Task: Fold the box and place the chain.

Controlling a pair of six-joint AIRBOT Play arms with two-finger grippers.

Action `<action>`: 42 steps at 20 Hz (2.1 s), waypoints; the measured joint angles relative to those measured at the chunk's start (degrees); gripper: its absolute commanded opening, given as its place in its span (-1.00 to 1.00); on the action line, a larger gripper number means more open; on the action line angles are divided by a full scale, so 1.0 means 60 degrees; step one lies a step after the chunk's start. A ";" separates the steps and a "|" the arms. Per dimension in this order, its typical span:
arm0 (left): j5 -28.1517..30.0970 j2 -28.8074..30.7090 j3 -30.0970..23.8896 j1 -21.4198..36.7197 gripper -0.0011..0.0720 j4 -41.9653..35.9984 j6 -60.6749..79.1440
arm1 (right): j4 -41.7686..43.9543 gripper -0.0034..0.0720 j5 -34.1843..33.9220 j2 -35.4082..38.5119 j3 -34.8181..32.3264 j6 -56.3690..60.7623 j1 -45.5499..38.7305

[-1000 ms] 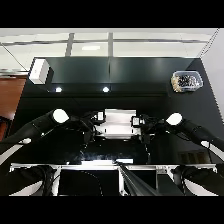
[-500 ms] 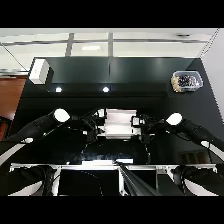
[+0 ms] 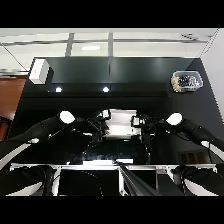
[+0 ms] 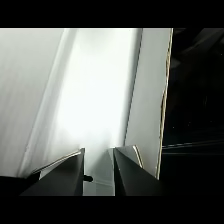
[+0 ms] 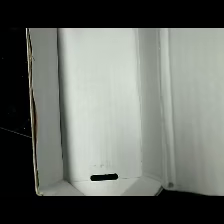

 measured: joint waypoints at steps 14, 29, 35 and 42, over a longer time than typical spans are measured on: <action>0.0142 0.0182 0.0062 0.0022 -0.90 0.0521 -0.0222 | 0.0004 -0.35 -0.0015 0.0000 0.0000 0.0000 0.0000; -0.2677 0.2000 -0.0306 0.5606 -0.90 0.4630 -1.2222 | 0.0004 -0.35 -0.0011 0.0000 0.0000 0.0004 0.0000; -0.3850 -0.0284 -0.0557 0.6058 -0.90 0.1632 -1.1329 | 0.0004 -0.35 -0.0011 0.0000 0.0004 0.0004 0.0000; -0.4040 -0.1377 -0.0495 0.4397 -0.89 -0.0627 -0.9894 | 0.0004 -0.35 -0.0007 0.0000 0.0004 0.0000 0.0000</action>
